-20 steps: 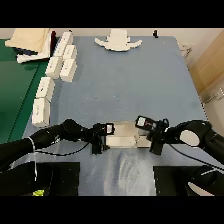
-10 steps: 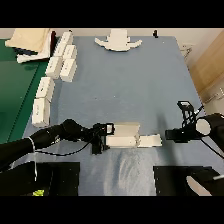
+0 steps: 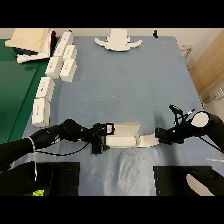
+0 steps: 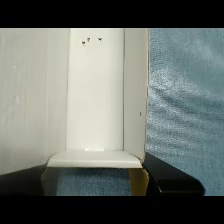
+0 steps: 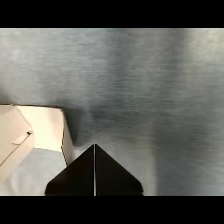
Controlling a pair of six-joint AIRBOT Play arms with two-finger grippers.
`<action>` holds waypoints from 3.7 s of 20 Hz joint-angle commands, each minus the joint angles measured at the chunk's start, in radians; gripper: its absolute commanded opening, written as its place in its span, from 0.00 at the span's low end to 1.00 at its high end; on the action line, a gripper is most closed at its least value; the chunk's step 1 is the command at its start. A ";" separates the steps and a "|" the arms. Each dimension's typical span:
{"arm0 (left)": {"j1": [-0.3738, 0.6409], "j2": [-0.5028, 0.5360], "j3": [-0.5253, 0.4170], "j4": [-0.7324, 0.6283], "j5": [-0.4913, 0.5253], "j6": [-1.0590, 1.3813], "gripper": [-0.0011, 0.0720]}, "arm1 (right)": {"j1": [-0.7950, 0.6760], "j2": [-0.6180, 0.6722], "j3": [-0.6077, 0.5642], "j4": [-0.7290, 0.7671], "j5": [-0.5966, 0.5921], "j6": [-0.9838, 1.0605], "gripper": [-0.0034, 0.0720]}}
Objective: Fold the box.
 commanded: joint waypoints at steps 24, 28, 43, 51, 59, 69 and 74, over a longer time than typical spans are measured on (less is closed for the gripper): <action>0.001 0.000 0.000 0.000 0.000 0.000 0.44 | 0.019 0.069 -0.066 0.407 -0.071 -0.249 0.50; 0.001 0.001 0.000 0.000 0.000 0.000 0.44 | 0.118 0.067 -0.064 0.394 -0.146 -0.255 0.56; 0.001 0.000 0.000 0.000 0.000 0.000 0.44 | 0.661 -0.243 0.312 -0.367 -0.005 0.571 0.54; 0.001 0.001 0.000 0.000 0.000 0.000 0.44 | 0.756 -0.417 0.437 -0.438 0.095 0.784 0.42; 0.001 0.000 0.000 0.000 0.000 0.000 0.44 | 0.758 -0.440 0.436 -0.487 0.119 0.827 0.05; 0.001 0.000 0.000 0.000 0.000 0.000 0.44 | 0.760 -0.304 0.516 -0.487 0.277 0.780 0.78; 0.001 0.000 0.000 0.000 0.000 0.000 0.44 | 0.741 -0.125 0.520 -0.568 0.363 0.771 0.24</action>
